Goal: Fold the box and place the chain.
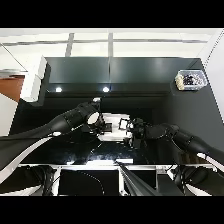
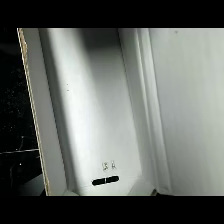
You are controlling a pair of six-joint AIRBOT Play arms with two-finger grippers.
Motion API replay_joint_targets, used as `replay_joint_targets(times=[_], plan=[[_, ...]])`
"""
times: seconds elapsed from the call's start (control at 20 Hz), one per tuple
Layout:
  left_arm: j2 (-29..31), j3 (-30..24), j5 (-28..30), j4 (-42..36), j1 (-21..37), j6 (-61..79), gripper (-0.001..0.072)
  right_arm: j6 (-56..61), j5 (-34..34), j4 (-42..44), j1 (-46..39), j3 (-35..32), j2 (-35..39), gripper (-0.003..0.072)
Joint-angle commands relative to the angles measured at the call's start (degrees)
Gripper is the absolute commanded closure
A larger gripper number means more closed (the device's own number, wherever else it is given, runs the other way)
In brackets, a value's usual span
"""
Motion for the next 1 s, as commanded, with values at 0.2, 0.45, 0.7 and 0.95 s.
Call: replay_joint_targets(times=[0.2, 0.45, 0.7, 0.95], plan=[[0.09, 0.09, -0.52, 0.07, -0.02, -0.02, 0.0537, 0.0, 0.02, 0.02, 0.04, 0.0, 0.0, 0.022], [0.85, 0.76, -0.48, 0.2, 1.01, -0.02, 0.0537, 0.0, 0.02, 0.0, 0.04, 0.0, 0.0, 0.022], [0.83, 1.31, -0.52, 0.61, 1.03, -0.02, 0.0537, 0.0, 0.02, 0.02, 0.04, 0.0, 0.0, 0.022], [-0.04, 1.31, -1.29, 0.66, 0.55, -0.02, 0.0655, 0.0, 0.02, 0.02, 0.04, 0.0, 0.0, 0.022]])
